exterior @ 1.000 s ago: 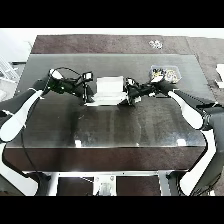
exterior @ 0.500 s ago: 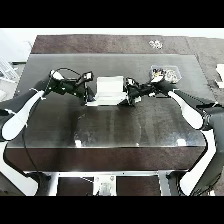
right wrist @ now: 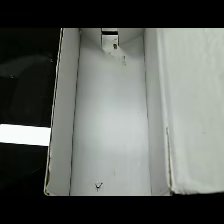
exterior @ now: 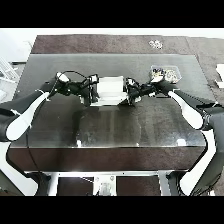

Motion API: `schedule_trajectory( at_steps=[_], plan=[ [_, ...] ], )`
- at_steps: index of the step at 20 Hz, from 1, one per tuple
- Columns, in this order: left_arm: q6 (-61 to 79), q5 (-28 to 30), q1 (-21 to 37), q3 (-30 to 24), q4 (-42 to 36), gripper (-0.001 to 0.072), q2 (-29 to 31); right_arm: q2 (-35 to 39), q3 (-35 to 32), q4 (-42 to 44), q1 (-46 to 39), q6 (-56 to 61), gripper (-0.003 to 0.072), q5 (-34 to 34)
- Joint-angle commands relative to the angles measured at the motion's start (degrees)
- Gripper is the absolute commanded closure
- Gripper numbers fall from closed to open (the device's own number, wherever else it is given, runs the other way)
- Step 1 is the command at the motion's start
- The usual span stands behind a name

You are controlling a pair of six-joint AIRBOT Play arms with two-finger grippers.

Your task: Fold the box and place the chain.

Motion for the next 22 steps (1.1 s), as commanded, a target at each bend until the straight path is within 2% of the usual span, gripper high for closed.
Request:
schedule_trajectory(
  at_steps=[1, 5, 6, 7, 13, 15, 22],
  plan=[
    [0.4, 1.9, -0.4, 0.0, -0.5, 0.0429, 0.0, 0.0, 0.0, 0.1, 0.0, 0.0, 0.0099, 0.1],
    [1.0, 2.1, -0.4, 0.0, -3.3, 0.0426, 0.0, 0.0, 0.0, 0.1, 0.0, 0.0, 0.0099, 0.0],
    [1.8, 2.1, -0.4, 0.0, -3.9, 0.0331, -0.2, 0.0, 0.0, 0.1, 0.0, 0.0, 0.0099, 0.1],
    [1.9, 2.1, -0.4, 0.0, -4.5, 0.0271, -0.4, 0.0, 0.0, 0.1, 0.0, 0.0, 0.0099, 0.1],
    [1.9, 1.9, -0.4, 0.0, -5.2, 0.0268, -1.9, 0.0, 0.0, 0.1, 0.0, 0.0, 0.0099, 0.1],
    [2.1, 2.3, -0.4, 0.0, -5.3, 0.0046, -1.9, 0.0, 0.0, 0.1, 0.0, 0.0, 0.01, 0.1],
    [1.9, 2.6, -0.4, 0.0, -5.3, 0.0048, -1.9, 0.0, 0.0, 0.1, 0.0, 0.0, 0.0099, 0.1]
  ],
)
